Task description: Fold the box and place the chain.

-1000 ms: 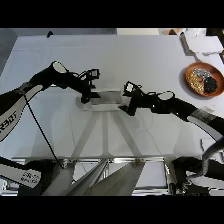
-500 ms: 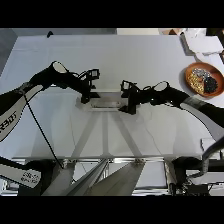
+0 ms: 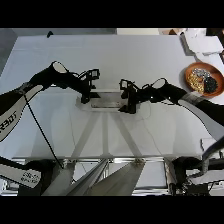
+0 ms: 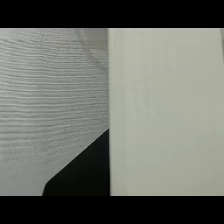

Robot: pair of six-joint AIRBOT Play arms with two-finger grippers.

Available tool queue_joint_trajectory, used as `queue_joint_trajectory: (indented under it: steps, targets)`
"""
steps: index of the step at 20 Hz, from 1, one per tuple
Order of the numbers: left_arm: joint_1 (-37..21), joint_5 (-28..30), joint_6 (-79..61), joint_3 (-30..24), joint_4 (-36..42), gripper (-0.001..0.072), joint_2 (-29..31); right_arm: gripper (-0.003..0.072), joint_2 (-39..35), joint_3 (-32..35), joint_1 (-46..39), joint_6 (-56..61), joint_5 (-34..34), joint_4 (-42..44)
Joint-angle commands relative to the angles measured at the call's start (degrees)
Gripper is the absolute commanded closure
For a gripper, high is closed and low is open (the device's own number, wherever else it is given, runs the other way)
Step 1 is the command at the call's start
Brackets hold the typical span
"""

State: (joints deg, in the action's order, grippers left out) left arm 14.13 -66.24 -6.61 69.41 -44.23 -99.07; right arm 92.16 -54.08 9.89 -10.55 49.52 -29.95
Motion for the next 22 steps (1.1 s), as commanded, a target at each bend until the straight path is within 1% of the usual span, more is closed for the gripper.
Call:
queue_joint_trajectory:
  steps: [1, 5, 8, 15, 22]
  targets:
    - [0.0, 0.0, 0.0, 0.0, 0.0, 0.0697, 0.0, 0.0, 0.1, -0.5, 0.0, 1.0, 1.0, -1.3]
    - [0.0, 0.0, 0.0, 0.0, 0.0, 0.0697, 0.0, 0.0, 1.4, -2.2, 0.0, 1.1, 1.2, -1.3]
    - [0.0, 0.0, 0.0, 0.0, 0.0, 0.0697, 0.0, 0.0, 3.3, -4.8, 0.0, 1.1, 4.6, -1.3]
    - [0.0, 0.0, 0.0, 0.0, 0.0, 0.0697, 0.0, 0.0, 5.4, -4.9, 1.8, 1.3, 4.6, -0.9]
    - [0.0, 0.0, 0.0, 0.0, 0.0, 0.0697, 0.0, 0.0, 5.4, -2.4, 1.8, 1.1, -0.7, 4.8]
